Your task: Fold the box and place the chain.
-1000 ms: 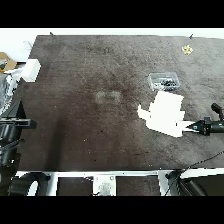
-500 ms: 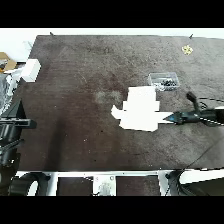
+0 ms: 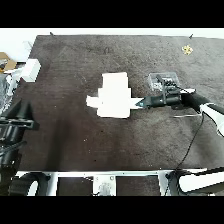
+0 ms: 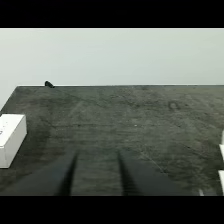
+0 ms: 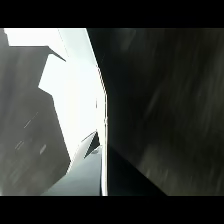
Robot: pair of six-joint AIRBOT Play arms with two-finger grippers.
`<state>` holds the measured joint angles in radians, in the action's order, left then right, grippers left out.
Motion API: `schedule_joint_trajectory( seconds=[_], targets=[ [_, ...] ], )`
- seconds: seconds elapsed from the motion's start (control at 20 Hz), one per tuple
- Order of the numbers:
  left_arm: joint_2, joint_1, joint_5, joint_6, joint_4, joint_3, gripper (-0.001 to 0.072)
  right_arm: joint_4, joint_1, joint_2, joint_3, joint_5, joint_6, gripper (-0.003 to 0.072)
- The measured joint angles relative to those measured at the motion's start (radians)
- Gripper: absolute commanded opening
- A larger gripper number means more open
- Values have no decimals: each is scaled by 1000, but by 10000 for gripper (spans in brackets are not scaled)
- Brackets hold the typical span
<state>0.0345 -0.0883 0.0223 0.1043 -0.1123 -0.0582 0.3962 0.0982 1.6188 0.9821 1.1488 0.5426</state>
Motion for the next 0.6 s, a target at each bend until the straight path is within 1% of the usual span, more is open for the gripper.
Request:
schedule_joint_trajectory(
  seconds=[0.15, 0.25, 0.3, 0.35, 0.45, 0.6],
  targets=[
    [-8, 0, 109, 0, 3, -18, 411, -19, -43, 8, 19, -90, -25, 4],
    [-45, -1, 173, 5, 12, -46, 411, -30, -57, 18, 24, -125, -52, 4],
    [-84, 0, 208, 9, 15, -68, 411, -34, -62, 24, 26, -138, -64, 4],
    [-133, 0, 244, 10, 18, -95, 411, -38, -65, 30, 27, -147, -75, 4],
    [-269, 0, 329, 14, 20, -168, 411, -43, -68, 44, 28, -162, -97, 4],
    [-534, 0, 455, 17, 20, -314, 411, -47, -71, 61, 30, -170, -133, 4]
  ],
)
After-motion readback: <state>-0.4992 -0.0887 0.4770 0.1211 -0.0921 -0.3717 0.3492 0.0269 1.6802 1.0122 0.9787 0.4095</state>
